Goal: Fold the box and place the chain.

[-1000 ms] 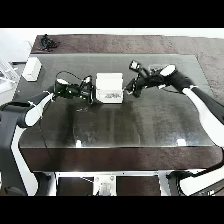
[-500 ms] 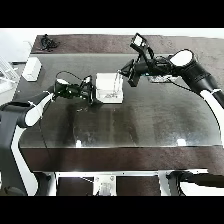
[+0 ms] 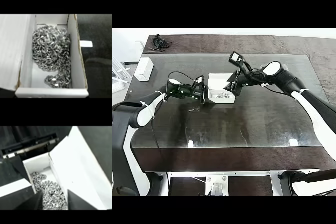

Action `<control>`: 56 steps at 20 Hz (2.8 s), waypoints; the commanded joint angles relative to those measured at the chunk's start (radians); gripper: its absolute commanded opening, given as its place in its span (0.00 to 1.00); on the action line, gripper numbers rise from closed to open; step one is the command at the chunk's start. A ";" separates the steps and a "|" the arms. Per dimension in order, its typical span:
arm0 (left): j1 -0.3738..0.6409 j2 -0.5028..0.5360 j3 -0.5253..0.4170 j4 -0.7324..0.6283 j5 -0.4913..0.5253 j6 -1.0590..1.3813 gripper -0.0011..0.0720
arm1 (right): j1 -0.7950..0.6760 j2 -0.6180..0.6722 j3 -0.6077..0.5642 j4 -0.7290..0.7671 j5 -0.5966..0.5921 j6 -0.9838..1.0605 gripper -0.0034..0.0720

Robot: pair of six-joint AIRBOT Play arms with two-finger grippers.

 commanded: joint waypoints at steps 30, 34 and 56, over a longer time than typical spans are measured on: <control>0.001 0.001 0.000 0.000 0.001 0.000 0.41 | -0.182 -0.381 0.476 0.153 0.401 0.177 0.05; 0.001 0.001 0.000 0.000 0.001 0.000 0.41 | -0.179 -0.381 0.476 0.198 0.515 0.177 0.05; 0.001 0.001 0.000 0.000 0.001 0.000 0.41 | -0.094 -0.412 0.475 0.086 0.542 0.060 0.65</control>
